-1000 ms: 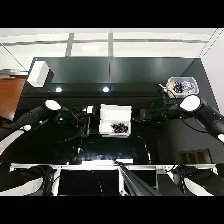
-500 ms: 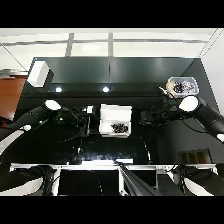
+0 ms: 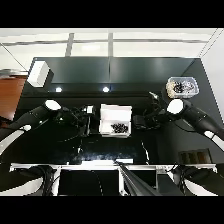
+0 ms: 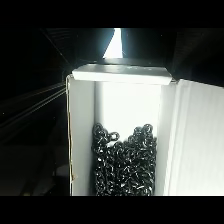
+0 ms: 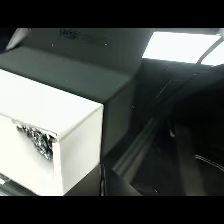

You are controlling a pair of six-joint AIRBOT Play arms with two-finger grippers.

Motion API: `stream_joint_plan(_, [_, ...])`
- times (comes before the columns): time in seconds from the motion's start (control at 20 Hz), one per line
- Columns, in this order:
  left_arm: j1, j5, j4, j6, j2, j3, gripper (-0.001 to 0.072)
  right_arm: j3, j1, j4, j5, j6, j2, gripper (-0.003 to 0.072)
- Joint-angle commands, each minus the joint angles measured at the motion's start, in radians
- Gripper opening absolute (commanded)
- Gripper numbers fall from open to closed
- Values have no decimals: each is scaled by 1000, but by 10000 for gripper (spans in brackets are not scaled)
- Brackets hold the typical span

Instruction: Fold the box and place the chain.

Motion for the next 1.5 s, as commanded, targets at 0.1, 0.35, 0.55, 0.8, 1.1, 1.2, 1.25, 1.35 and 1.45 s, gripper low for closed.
stream_joint_plan(0.1, [0, 0, 1, 0, 0, 1, 701, 1, 46, 54, -32, 7, -60, 33])
stream_joint_plan(0.35, [-1, 0, -8, 0, -1, 1, 701, 1, 52, 85, -54, -1, -60, 33])
stream_joint_plan(0.55, [-16, 8, -2, 1, 0, 1, 701, 1, 52, 85, -47, -1, -60, 33])
stream_joint_plan(0.8, [-19, 11, -2, 1, 0, 1, 694, 1, 52, 84, -44, -1, -60, 33])
stream_joint_plan(1.1, [-19, 11, -2, 0, 0, 1, 484, 1, 33, 75, 0, 0, -56, 42])
stream_joint_plan(1.2, [-19, 11, -2, 0, 0, 1, 427, 1, -15, 18, 57, 0, -27, 41])
stream_joint_plan(1.25, [-19, 11, -2, 0, 0, 1, 367, 1, -50, -11, 74, 0, 0, 41])
stream_joint_plan(1.35, [-19, 11, -2, 0, 0, 1, 364, 1, -127, -32, 74, -4, 69, 40])
stream_joint_plan(1.45, [-19, 11, -2, 0, 0, 1, 339, 3, -184, -10, 50, -80, 137, 45])
